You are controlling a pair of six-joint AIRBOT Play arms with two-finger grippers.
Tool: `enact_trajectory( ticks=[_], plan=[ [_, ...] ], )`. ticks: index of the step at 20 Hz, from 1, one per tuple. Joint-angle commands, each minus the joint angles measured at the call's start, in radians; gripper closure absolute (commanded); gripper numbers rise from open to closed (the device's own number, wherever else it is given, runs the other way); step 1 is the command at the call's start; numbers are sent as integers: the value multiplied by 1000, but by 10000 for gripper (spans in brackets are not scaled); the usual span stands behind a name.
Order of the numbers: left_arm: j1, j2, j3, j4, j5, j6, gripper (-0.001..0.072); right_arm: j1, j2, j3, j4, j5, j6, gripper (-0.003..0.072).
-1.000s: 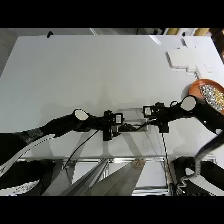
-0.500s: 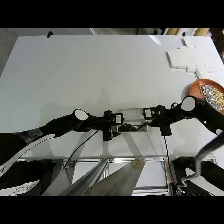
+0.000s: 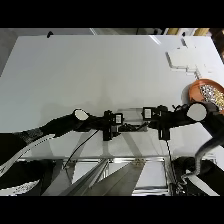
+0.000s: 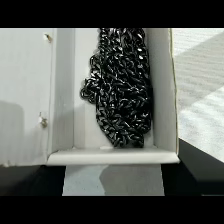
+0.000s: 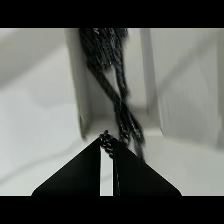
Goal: Fold the box and place the chain.
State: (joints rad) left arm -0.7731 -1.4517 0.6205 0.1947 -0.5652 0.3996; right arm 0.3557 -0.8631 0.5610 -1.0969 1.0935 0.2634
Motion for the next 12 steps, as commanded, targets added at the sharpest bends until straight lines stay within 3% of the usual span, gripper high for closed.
enact_trajectory(
  ticks=[1, 5, 8, 9, 12],
  plan=[
    [0, 1, 0, 0, 0, 0, 506, 156, 37, 0, 159, -127, 56, 669],
    [0, 1, 0, 0, 0, 0, 506, 330, 28, 0, 199, -379, 135, 669],
    [0, 1, 0, 0, 0, 0, 506, 375, -7, 0, 187, -480, 195, 668],
    [0, 1, 0, 0, 0, 0, 505, 374, -18, 0, 180, -484, 209, 645],
    [0, 1, 0, 0, 0, 0, 506, 373, -16, 0, 137, -480, 218, 472]
  ],
)
